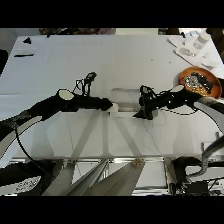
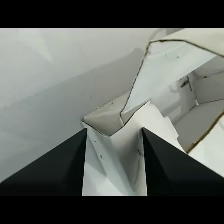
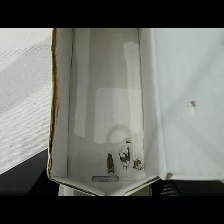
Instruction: Fold the box and place the chain.
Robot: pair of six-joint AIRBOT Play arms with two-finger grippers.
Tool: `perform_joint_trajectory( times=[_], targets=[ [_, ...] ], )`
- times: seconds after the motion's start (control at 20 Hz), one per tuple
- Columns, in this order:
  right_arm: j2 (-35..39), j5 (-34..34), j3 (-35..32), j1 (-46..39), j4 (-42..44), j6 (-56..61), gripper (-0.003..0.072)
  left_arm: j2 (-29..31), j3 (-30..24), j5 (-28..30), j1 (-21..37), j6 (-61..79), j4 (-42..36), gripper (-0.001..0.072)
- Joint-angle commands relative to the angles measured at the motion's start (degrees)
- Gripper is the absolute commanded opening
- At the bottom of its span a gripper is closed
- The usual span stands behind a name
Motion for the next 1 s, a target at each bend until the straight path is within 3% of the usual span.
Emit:
perform_joint_trajectory(
  times=[0.0, 0.25, 0.5, 0.55, 0.65, 0.95],
  targets=[
    [-0.02, 0.02, -0.02, 0.04, 0.02, 0.02, 0.0321, -0.04, -0.02, 2.12, -0.46, 0.04, 2.6, 0.0382],
    [-0.02, 0.02, -0.02, 0.04, 0.02, 0.02, 0.0321, -0.02, 0.61, 2.32, -0.46, -0.02, 2.91, 0.035],
    [-0.02, 0.02, -0.02, 0.04, 0.02, 0.02, 0.0321, 0.11, 2.64, -4.72, -0.46, -2.12, 3.34, 0.0368],
    [-0.02, 0.02, -0.02, 0.04, 0.02, 0.02, 0.0321, 0.09, 2.64, -6.25, -0.46, -3.98, 4.46, 0.0402],
    [-0.02, 0.02, -0.02, 0.04, 0.02, 0.02, 0.0321, 0.09, 2.64, -7.58, -0.48, -7.39, 8.44, 0.0402],
    [-0.02, 0.02, -0.02, 0.04, 0.02, 0.02, 0.0321, 0.09, 2.64, -5.55, -2.05, -10.1, 14.43, 0.0395]
  ],
)
